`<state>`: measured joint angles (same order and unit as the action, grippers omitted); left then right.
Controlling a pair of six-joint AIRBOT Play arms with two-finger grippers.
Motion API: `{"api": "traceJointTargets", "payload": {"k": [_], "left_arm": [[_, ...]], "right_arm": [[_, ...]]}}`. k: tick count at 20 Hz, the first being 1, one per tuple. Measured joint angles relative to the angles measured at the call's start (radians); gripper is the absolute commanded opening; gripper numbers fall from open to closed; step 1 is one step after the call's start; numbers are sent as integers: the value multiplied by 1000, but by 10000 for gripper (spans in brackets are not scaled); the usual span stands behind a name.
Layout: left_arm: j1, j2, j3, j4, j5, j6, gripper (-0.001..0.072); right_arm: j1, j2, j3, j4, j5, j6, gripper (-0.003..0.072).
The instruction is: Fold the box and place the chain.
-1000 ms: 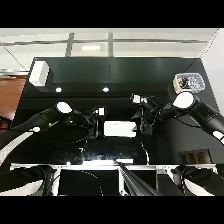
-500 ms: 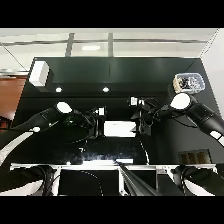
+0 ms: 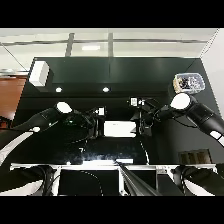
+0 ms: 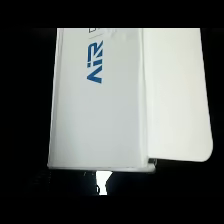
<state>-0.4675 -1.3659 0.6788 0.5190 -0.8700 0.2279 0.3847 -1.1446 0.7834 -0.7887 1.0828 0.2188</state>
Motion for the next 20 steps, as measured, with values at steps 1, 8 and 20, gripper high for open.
{"api": "traceJointTargets", "payload": {"k": [1, 8, 20], "left_arm": [[0, 0, 0, 0, -1, 0, 629], [0, 0, 0, 0, -2, 0, 629], [0, 0, 0, 0, -3, 0, 629]], "right_arm": [[0, 0, 0, 0, 1, 0, 633], [0, 0, 0, 1, 5, 0, 633], [0, 0, 0, 2, 5, 1, 233]]}}
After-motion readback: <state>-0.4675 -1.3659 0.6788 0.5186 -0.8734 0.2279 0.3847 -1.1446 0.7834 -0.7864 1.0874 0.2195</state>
